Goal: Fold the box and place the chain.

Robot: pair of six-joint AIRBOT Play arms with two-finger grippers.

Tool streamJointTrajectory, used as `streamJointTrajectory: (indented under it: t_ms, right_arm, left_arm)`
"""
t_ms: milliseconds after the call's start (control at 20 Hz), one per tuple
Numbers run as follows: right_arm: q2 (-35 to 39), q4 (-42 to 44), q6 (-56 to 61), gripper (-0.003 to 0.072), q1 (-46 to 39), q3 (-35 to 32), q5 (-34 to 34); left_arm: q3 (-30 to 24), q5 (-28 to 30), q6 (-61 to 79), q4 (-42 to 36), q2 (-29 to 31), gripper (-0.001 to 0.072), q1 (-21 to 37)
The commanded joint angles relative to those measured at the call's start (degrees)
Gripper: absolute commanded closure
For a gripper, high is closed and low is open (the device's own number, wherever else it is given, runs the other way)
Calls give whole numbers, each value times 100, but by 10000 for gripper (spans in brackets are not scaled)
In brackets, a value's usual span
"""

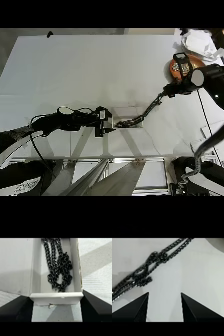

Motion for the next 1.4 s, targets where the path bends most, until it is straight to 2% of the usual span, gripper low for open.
streamJointTrajectory:
  t_ms: [0, 250, 450, 550, 650, 750, 900, 1000, 1100, 1350]
  right_arm:
    - [-743, 70, -175, 240, -210, 101, -452]
    - [-1534, 391, -157, 252, -212, 623, -605]
    - [-1888, 645, -131, 253, -210, 671, -505]
    - [-2015, 702, -131, 295, -212, 671, -426]
    - [-2031, 708, -129, 305, -212, 671, -426]
    - [-2031, 708, -127, 379, -210, 671, -409]
    - [-2031, 708, -116, 425, -210, 671, -435]
    - [-2031, 708, -116, 577, -210, 671, -448]
    - [-2028, 708, -118, 672, -210, 671, -396]
    - [-1641, 748, -190, 671, -210, 671, -55]
  left_arm:
    - [4, 2, 0, 2, 2, 303, 4]
    - [4, 2, 0, 2, 2, 303, 4]
    - [4, 0, 0, 2, 0, 303, 4]
    - [4, 2, 0, 2, 2, 303, 4]
    - [4, 0, 0, 2, 0, 303, 4]
    - [4, 0, 0, 2, 0, 303, 4]
    - [4, 2, 0, 2, 0, 303, 4]
    - [4, 2, 0, 2, 0, 303, 4]
    - [4, 0, 0, 2, 0, 303, 4]
    - [4, 2, 0, 2, 0, 303, 4]
